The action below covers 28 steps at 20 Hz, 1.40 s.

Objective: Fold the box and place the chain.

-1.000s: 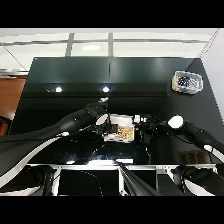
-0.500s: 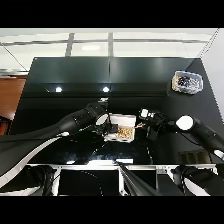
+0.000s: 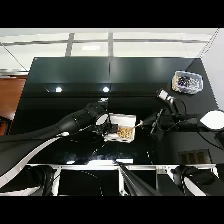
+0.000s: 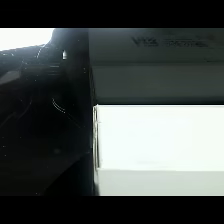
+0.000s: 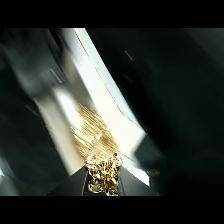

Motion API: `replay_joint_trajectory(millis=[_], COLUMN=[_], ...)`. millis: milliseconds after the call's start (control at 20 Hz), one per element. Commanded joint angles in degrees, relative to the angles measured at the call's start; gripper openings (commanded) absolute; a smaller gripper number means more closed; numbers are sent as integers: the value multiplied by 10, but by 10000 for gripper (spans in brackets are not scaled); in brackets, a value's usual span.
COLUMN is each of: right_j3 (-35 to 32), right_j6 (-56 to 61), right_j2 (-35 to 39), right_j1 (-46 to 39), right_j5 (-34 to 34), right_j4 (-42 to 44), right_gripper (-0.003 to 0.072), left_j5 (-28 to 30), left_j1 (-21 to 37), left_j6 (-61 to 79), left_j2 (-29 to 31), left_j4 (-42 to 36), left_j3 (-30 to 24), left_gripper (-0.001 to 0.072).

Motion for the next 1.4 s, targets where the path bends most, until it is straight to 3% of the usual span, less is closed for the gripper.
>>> replay_joint_trajectory(millis=[0, 50, 100, 150, 200, 450, 600, 750, 800, 900, 950, 1200, 1350], right_j3=[8, 7, 7, 7, 8, 37, 38, 38, 38, 38, 38, 38, 38], right_j6=[91, 98, 106, 114, 114, 140, 145, 161, 166, 166, 166, 165, 165], right_j2=[-1, -6, -12, -16, -15, 2, 11, 11, 12, 12, 12, 12, 12], right_j1=[18, 35, 48, 57, 57, -36, -91, -95, -95, -95, -95, -95, -95], right_j5=[3, -24, -49, -65, -71, 3, 58, 78, 79, 78, 78, 78, 73], right_j4=[114, 110, 108, 106, 97, -18, -17, -17, -17, -17, -17, -18, -19], right_gripper=[18, 22, 123, 327, 349, 348, 349, 349, 349, 349, 349, 349, 349], left_j5=[2, 2, 2, 1, 1, 10, 15, 7, 0, -13, -30, -96, -123], left_j1=[0, 0, 0, 0, 0, 0, 0, 1, 0, 0, -2, -8, 10], left_j6=[0, 0, 0, 0, 0, 0, 0, -28, -48, -52, -40, 123, 229], left_j2=[0, 0, 0, 0, 0, 0, 0, 0, 0, 1, 2, 78, 158], left_j4=[0, 0, 0, 0, 0, 0, -2, 1, 1, -4, 0, 31, 87], left_j3=[0, 0, 0, 0, 0, 0, 0, 3, 9, 31, 45, 61, 25], left_gripper=[31, 31, 31, 31, 31, 31, 31, 34, 101, 611, 668, 668, 668])
